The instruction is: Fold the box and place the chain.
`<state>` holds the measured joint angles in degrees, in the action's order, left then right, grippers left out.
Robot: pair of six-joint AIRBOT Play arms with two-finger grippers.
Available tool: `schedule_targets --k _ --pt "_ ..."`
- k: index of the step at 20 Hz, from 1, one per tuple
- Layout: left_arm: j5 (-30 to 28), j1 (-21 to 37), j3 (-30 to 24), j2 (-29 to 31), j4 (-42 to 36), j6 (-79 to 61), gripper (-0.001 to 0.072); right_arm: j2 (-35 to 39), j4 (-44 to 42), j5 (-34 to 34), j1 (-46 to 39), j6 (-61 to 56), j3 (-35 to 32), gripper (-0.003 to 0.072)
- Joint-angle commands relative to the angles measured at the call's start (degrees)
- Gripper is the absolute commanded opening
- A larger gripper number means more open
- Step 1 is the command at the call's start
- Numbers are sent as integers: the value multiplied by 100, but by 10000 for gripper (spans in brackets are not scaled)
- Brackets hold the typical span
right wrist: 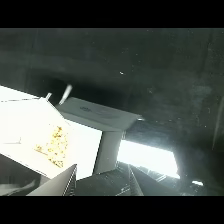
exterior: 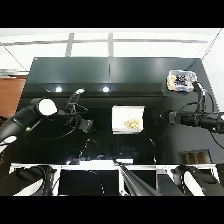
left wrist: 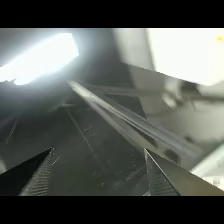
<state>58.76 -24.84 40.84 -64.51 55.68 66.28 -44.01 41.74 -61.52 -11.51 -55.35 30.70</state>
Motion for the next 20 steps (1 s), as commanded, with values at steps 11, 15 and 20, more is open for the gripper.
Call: schedule_targets --k 11,15,20 --pt "-1521 -1032 160 -1163 -1687 -6636 711 4 11 -175 -4 -256 0 385" --pt "-1244 -780 573 -1539 -1886 -6841 710 4 13 -269 -4 -254 0 385" --pt "-1200 -789 678 -1790 -1976 -6999 710 4 13 -321 -4 -254 0 385"
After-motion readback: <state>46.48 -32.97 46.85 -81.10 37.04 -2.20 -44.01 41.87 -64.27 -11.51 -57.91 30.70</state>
